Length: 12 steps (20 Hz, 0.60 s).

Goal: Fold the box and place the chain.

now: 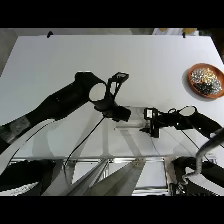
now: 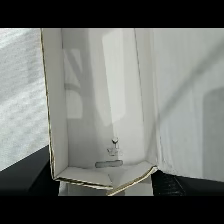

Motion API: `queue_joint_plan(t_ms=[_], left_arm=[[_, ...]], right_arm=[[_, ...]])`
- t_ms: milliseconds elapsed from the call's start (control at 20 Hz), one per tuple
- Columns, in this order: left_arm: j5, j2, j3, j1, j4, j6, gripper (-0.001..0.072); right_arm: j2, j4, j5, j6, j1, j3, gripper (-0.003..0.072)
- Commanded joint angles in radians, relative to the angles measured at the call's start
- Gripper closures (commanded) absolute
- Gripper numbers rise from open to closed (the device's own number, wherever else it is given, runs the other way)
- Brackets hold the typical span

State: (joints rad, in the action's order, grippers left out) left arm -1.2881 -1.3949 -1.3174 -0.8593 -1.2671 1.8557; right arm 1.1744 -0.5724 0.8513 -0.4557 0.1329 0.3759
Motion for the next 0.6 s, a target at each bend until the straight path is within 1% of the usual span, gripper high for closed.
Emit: queue_joint_plan(t_ms=[0,50,150,250,350,400,450,500,550], left_arm=[[-0.143,0.072,0.006,0.032,-0.006,-0.159,0.0534],[-0.164,0.089,0.011,0.046,-0.006,-0.205,0.0534],[-0.162,0.126,0.025,0.079,-0.006,-0.309,0.0535],[-0.096,0.168,0.082,0.119,-0.004,-0.424,0.0535],[-0.036,0.207,0.18,0.171,0.043,-0.642,0.0533],[-0.01,0.225,0.246,0.199,0.094,-0.783,0.0499],[0.019,0.24,0.317,0.225,0.148,-0.92,0.036],[0.058,0.251,0.385,0.248,0.194,-1.045,0.0239],[0.106,0.253,0.447,0.27,0.231,-1.176,0.0213]], right_arm=[[0.0,0.001,-0.002,0.002,0.0,0.0,0.0357],[0.0,0.001,-0.002,0.002,0.0,0.0,0.0357],[0.0,0.001,-0.002,0.002,0.0,0.0,0.0357],[0.0,0.001,-0.002,0.002,0.0,0.0,0.0357],[0.0,0.001,-0.002,0.002,0.0,0.0,0.0357],[0.0,0.001,-0.002,0.002,0.0,0.0,0.0357],[0.0,0.001,-0.002,0.002,0.0,0.0,0.0357],[0.0,0.001,-0.002,0.002,0.0,0.0,0.0357],[0.0,0.002,-0.002,0.002,0.0,0.0,0.0357]])
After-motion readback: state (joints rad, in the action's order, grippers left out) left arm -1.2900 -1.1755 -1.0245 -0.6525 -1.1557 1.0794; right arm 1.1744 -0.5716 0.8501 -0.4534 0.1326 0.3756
